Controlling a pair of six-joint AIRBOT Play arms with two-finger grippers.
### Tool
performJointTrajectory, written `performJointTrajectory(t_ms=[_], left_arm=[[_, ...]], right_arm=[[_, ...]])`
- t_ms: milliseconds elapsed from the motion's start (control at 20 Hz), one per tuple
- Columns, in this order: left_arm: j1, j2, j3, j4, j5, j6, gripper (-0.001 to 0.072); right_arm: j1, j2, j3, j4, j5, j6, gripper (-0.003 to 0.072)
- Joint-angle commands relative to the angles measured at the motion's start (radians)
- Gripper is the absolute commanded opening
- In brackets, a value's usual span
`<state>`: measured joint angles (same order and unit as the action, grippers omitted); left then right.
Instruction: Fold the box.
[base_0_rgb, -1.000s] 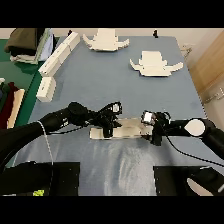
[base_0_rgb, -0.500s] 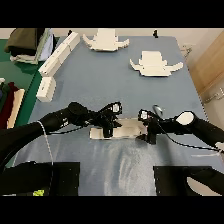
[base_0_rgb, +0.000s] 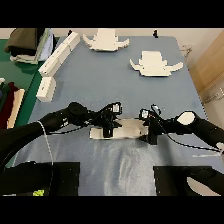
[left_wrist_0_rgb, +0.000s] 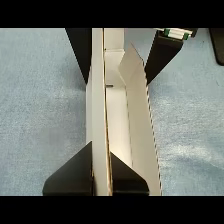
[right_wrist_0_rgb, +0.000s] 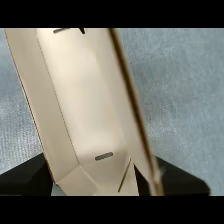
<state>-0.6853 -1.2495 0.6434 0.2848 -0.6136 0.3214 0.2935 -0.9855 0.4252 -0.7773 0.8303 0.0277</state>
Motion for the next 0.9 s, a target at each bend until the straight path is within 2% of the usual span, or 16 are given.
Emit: performJointTrajectory(t_ms=[0, 150, 350, 500, 550, 600, 850], left_arm=[[-0.001, 0.0, 0.0, 0.0, 0.002, 0.0, 0.0014], [-0.001, 0.0, 0.0, 0.0, 0.002, -0.001, 0.0014], [0.0, 0.0, 0.0, 0.0, 0.002, 0.0, 0.0014], [0.0, 0.0, 0.0, 0.0, 0.002, 0.0, 0.0014], [0.0, 0.0, 0.0, 0.0, 0.002, 0.0, 0.0014], [0.0, 0.0, 0.0, 0.0, 0.003, 0.0, 0.0014], [0.0, 0.0, 0.0, 0.0, 0.003, 0.0, 0.0014]], right_arm=[[0.005, 0.0, -0.001, 0.007, 0.069, 0.018, 0.0707], [0.02, 0.0, -0.003, 0.006, 0.082, 0.018, 0.0688], [0.019, -0.014, -0.003, -0.002, -0.025, 0.013, 0.0689], [0.019, -0.042, -0.003, -0.017, -0.029, 0.012, 0.0686], [0.019, -0.042, -0.003, -0.028, -0.027, 0.005, 0.0609], [0.019, -0.042, -0.003, -0.035, -0.027, -0.005, 0.0578], [0.016, -0.043, -0.003, -0.078, -0.029, -0.095, 0.0579]])
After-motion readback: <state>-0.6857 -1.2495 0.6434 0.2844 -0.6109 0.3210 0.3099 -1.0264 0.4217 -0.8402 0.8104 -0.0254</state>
